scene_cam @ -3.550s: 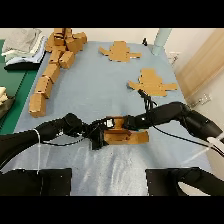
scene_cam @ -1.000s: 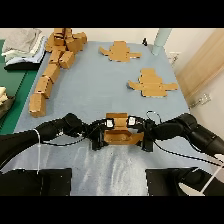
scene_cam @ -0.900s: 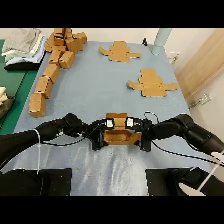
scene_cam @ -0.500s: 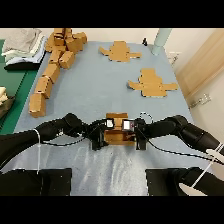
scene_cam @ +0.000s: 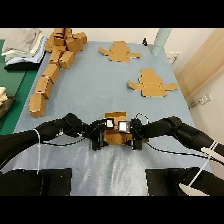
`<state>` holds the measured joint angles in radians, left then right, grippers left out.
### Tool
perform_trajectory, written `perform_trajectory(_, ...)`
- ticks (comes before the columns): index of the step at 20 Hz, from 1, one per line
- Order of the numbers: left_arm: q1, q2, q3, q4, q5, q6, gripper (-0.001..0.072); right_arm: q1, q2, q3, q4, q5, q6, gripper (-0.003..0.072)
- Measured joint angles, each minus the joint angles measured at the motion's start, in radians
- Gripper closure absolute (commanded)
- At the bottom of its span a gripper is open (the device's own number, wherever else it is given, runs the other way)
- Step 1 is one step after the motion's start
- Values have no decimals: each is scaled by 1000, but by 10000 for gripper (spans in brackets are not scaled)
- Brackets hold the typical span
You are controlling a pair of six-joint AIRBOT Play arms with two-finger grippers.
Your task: Fold the box.
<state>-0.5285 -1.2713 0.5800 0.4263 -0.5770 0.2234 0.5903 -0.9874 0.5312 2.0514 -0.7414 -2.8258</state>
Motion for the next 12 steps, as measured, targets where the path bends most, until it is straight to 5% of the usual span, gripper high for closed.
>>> perform_trajectory(3, 0, 0, 0, 0, 0, 0, 315, 1, -3, 0, 2, -9, 2, 157)
perform_trajectory(7, 0, 0, 0, 2, -2, 2, 315, 2, 29, 20, -79, -91, 190, 617)
perform_trajectory(8, 0, 0, 0, 0, -1, 0, 315, 2, 49, 32, -130, -131, 281, 682)
perform_trajectory(12, 0, 0, 0, 0, -1, 0, 315, 1, 154, 107, -408, -267, 721, 682)
